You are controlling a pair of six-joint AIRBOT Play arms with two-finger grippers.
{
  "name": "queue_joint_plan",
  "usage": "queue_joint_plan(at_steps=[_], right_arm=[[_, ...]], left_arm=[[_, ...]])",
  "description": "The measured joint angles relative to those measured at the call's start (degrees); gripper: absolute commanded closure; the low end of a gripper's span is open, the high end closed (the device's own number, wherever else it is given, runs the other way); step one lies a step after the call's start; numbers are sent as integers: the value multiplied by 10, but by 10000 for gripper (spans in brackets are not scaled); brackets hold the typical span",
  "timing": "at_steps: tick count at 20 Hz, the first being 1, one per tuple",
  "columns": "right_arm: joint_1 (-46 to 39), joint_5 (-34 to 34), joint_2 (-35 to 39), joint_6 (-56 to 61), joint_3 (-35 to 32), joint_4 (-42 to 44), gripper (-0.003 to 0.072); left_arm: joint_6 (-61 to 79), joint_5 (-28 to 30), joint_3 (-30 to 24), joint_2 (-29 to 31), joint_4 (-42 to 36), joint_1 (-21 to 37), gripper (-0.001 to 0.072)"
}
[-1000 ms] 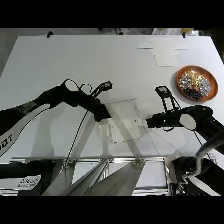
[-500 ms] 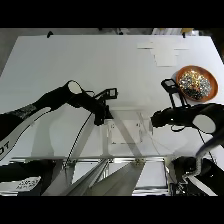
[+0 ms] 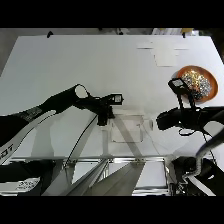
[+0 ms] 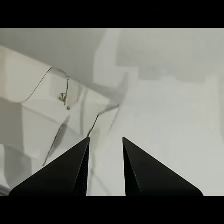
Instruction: Fold the box and place the chain.
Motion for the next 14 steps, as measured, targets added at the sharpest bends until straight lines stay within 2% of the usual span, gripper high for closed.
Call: queue_joint_plan(at_steps=[14], right_arm=[[0,2,1,-29,0,-1,455]], left_arm=[[1,6,0,-14,-2,-2,701]])
